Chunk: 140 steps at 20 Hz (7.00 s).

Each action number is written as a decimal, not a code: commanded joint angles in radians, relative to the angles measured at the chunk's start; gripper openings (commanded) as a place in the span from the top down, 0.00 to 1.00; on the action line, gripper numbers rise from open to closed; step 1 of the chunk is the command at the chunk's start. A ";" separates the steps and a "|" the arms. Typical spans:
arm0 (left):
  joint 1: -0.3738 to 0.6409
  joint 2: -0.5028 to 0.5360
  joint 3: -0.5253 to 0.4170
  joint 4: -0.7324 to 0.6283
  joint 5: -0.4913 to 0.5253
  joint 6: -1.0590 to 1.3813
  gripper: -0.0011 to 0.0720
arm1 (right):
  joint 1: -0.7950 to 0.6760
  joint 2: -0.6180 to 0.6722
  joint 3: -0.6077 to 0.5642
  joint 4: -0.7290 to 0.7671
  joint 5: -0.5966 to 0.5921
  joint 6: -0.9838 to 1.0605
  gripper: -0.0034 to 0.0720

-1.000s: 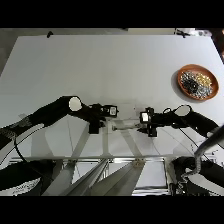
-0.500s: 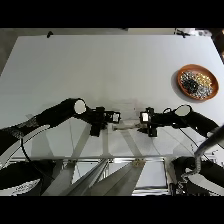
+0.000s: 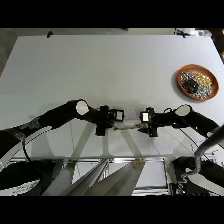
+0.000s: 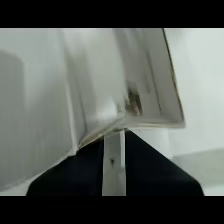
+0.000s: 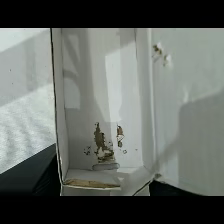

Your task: Fold the box and place the chain.

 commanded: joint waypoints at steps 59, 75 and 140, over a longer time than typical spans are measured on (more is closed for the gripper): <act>0.185 0.230 -0.218 0.004 -0.042 -1.242 0.98 | 0.001 0.001 0.001 0.000 0.001 0.000 0.42; 0.110 0.167 -0.217 -0.024 0.027 -1.236 0.98 | 0.001 0.001 0.001 0.000 0.001 0.000 0.42; -0.121 -0.093 0.389 0.468 -0.428 -2.041 0.37 | 0.001 0.002 0.001 0.000 0.001 0.000 0.42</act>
